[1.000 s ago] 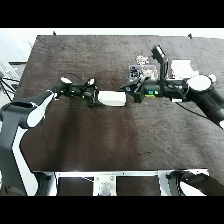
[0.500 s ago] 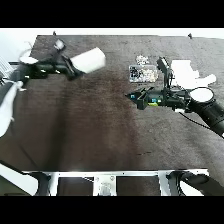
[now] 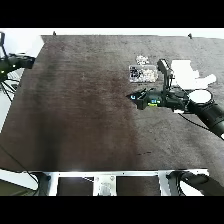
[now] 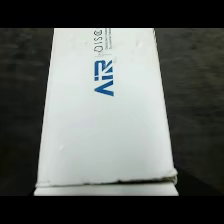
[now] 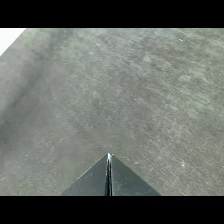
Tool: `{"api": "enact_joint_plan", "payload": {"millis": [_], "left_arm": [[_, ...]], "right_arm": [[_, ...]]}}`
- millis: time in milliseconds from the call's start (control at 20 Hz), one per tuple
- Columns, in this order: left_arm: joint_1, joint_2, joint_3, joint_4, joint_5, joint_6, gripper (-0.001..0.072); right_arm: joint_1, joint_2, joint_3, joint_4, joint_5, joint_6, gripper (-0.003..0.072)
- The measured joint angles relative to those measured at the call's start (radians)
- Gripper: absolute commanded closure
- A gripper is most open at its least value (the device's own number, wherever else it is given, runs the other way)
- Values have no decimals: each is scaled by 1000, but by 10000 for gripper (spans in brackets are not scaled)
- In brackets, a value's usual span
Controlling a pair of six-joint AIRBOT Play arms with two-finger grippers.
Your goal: Fold the box and place the chain.
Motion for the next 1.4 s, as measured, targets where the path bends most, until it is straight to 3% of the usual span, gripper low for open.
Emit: {"api": "enact_joint_plan", "payload": {"millis": [150,400,950,1400], "left_arm": [[31,-11,-42,17,97,-17,692],[43,-74,-63,30,160,-33,692],[46,-171,-68,40,251,3,691],[47,-196,-65,34,264,29,679]], "right_arm": [[0,0,-25,0,-32,0,672],[0,0,-52,0,-64,2,672],[0,0,-60,0,-107,2,672],[0,0,-60,0,-117,1,672]]}}
